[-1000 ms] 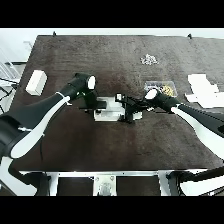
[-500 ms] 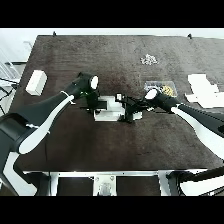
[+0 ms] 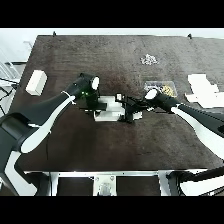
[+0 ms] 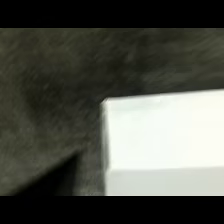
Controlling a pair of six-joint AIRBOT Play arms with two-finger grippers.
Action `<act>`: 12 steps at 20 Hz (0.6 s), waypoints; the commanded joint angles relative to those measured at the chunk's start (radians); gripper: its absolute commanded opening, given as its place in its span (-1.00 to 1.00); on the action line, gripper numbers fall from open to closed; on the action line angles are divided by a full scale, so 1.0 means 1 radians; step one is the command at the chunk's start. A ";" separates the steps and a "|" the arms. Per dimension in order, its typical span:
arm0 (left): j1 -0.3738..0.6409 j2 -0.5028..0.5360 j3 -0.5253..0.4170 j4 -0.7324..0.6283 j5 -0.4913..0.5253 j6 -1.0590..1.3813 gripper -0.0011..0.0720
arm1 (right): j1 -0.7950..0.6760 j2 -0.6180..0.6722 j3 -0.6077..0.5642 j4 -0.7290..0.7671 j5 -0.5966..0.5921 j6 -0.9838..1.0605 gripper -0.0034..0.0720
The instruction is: Fold the box and place the chain.
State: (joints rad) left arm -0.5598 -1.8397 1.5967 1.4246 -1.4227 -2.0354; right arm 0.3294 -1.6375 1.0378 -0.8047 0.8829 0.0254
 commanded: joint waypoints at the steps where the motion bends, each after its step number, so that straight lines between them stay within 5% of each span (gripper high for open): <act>1: 0.001 0.006 0.052 -0.018 -0.013 0.039 0.46 | 0.000 -0.001 0.000 0.000 0.000 0.000 0.61; 6: 0.001 0.026 0.149 0.010 -0.131 0.168 0.55 | 0.000 -0.001 0.000 0.000 0.000 0.000 0.61; 12: 0.011 0.175 0.148 0.147 -0.161 0.290 0.55 | 0.000 -0.001 0.000 0.000 0.000 0.000 0.61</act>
State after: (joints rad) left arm -0.5571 -1.7241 1.7390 1.5078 -1.5578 -1.8164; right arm 0.3294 -1.6375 1.0378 -0.8047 0.8829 0.0254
